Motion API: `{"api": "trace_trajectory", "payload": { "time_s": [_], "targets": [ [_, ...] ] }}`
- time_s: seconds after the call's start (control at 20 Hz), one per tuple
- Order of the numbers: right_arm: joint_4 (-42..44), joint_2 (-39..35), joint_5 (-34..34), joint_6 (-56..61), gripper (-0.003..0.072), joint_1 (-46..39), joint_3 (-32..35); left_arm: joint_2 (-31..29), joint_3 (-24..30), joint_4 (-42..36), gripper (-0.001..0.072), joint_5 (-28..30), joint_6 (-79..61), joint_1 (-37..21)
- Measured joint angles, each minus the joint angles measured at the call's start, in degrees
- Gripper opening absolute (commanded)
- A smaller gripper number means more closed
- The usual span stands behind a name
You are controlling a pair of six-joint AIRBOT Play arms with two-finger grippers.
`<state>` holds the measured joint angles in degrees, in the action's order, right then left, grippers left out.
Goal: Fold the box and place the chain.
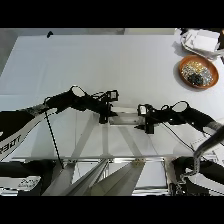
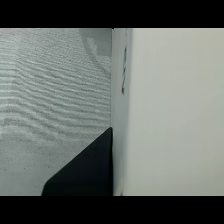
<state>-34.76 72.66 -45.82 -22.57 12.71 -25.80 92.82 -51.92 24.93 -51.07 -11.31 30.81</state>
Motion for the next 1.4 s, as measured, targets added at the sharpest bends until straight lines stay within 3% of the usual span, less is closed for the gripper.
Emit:
{"api": "trace_trajectory", "payload": {
  "time_s": [0.6,0.75,0.85,0.9,1.1,1.4],
  "targets": [
    [0.0,0.0,0.0,0.0,0.0295,0.0,0.0,0.0,0.0,0.0,0.0017,0.0,0.0,0.0],
    [0.0,0.0,0.0,0.0,0.0295,0.0,0.0,-0.1,0.0,0.0,0.0206,-0.1,0.2,0.0],
    [0.0,0.0,0.0,0.0,0.0295,0.0,0.0,-0.5,0.0,0.0,0.0412,-0.8,0.7,-0.1],
    [0.0,0.0,0.0,0.0,0.0295,0.0,0.0,-0.8,0.0,0.2,0.0456,-0.9,1.2,-0.1],
    [0.0,0.0,0.0,0.0,0.0295,0.0,0.0,-3.6,0.0,4.5,0.0461,-1.2,4.3,-0.1],
    [0.0,0.0,0.0,0.0,0.0295,0.0,0.0,-12.2,0.0,21.2,0.0523,-2.6,15.8,-0.1]
  ]
}}
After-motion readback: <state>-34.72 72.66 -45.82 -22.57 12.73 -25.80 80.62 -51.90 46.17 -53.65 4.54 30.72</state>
